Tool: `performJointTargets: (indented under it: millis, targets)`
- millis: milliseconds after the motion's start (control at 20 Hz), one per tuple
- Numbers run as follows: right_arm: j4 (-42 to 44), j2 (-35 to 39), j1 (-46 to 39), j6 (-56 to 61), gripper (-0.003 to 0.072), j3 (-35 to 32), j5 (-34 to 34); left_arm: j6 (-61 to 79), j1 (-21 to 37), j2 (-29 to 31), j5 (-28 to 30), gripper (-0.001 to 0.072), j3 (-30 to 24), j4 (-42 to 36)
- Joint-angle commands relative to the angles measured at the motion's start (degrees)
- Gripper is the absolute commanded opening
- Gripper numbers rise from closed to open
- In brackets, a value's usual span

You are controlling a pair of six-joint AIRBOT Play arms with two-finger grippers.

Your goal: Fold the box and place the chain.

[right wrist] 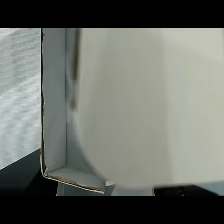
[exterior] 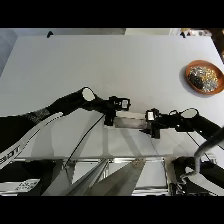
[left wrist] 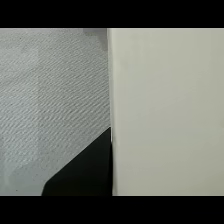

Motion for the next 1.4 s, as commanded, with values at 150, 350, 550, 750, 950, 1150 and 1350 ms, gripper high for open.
performJointTargets:
  millis: [150,350,550,750,950,1150,1350]
  targets:
    - [0.24,0.07,0.00,0.02,0.0552,0.04,1.20,0.02,-0.02,0.02,0.04,0.0010,0.02,0.02]
    - [0.26,0.07,0.00,0.02,0.0626,0.04,2.10,0.02,-0.02,0.02,0.04,0.0010,0.02,0.02]
    - [0.24,0.07,0.00,0.02,0.0625,0.04,2.32,0.02,-0.02,0.02,0.04,0.0010,0.02,0.02]
    - [-0.15,0.07,0.00,0.02,0.0510,0.04,0.72,0.02,-0.02,0.02,0.04,0.0010,0.02,0.02]
    - [-0.66,0.07,0.00,0.02,0.0453,0.04,0.09,0.02,-0.02,0.02,0.04,0.0010,0.02,0.02]
    - [-0.66,0.07,0.02,0.02,0.0452,0.04,0.00,0.02,-0.02,0.02,0.04,0.0010,0.02,0.02]
    - [-0.66,0.07,0.00,0.02,0.0397,0.04,0.17,0.02,-0.02,0.02,0.04,0.0010,0.02,0.02]
